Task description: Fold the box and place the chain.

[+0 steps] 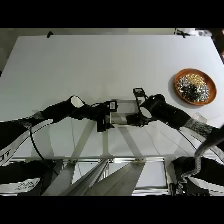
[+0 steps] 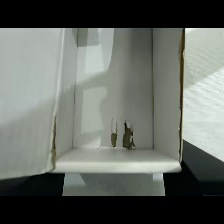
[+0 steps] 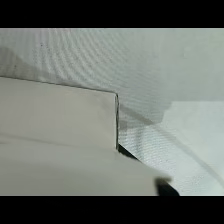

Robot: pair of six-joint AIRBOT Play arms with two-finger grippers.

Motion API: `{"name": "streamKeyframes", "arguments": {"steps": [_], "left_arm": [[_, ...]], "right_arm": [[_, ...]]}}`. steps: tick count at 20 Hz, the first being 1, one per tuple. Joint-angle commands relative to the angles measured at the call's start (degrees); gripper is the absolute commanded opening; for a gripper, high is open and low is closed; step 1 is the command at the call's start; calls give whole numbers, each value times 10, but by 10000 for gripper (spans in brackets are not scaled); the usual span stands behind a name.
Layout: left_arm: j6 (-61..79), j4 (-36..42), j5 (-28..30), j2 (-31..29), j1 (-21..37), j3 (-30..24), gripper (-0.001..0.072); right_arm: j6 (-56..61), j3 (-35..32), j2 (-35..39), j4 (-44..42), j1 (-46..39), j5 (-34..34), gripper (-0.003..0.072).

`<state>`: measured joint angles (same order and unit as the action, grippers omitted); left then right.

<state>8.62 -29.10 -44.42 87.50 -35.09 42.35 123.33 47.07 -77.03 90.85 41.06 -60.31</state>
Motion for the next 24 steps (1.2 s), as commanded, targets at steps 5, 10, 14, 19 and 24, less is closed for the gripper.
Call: {"name": "streamKeyframes", "arguments": {"steps": [5,10,14,19,24], "left_arm": [[3,-2,0,0,0,0,393],[3,-2,0,0,0,0,393],[3,-2,0,-1,0,0,393],[3,-2,0,-1,0,0,393],[3,-2,0,-1,0,0,393]], "right_arm": [[-19,0,0,25,0,-34,76],[-19,0,0,20,0,-29,277],[-41,0,8,10,0,-26,411],[-89,0,83,9,0,-21,420],[-144,0,158,1,0,-57,472]]}}
